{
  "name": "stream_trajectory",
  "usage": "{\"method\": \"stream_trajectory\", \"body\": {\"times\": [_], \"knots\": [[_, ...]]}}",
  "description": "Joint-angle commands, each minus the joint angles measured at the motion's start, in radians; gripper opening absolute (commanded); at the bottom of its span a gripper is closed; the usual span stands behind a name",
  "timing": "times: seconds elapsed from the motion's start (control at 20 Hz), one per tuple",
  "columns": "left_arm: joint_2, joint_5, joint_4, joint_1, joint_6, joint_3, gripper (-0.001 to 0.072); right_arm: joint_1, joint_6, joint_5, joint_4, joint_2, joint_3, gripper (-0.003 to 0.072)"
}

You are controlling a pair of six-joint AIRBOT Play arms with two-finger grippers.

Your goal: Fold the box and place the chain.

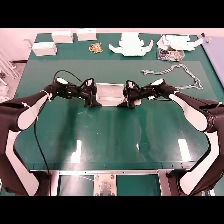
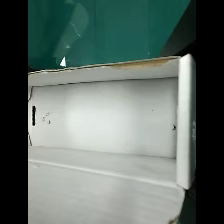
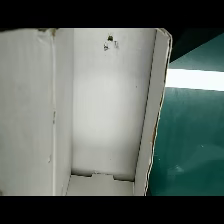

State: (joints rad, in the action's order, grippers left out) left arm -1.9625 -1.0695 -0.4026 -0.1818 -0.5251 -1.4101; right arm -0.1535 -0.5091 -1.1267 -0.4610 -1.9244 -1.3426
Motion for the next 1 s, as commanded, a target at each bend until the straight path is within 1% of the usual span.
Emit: {"method": "stream_trajectory", "body": {"times": [0.0, 0.7, 0.75, 0.8, 0.95], "knots": [[0.000, 0.003, -0.001, 0.001, 0.001, 0.000, 0.0623, -0.001, 0.000, 0.000, 0.000, 0.001, 0.000, 0.0583], [0.000, 0.003, -0.001, 0.001, 0.000, 0.000, 0.0623, 0.007, 0.008, -0.001, 0.000, 0.006, 0.000, 0.0589], [0.000, 0.003, -0.001, 0.001, 0.000, 0.000, 0.0623, 0.015, 0.012, -0.002, 0.000, 0.012, 0.000, 0.0688], [0.000, 0.004, -0.001, 0.001, 0.001, 0.000, 0.0623, 0.026, 0.019, -0.008, 0.000, 0.021, 0.000, 0.0702], [0.000, 0.003, -0.001, 0.001, 0.001, 0.000, 0.0622, 0.072, 0.042, -0.049, 0.000, 0.054, 0.000, 0.0703]]}}
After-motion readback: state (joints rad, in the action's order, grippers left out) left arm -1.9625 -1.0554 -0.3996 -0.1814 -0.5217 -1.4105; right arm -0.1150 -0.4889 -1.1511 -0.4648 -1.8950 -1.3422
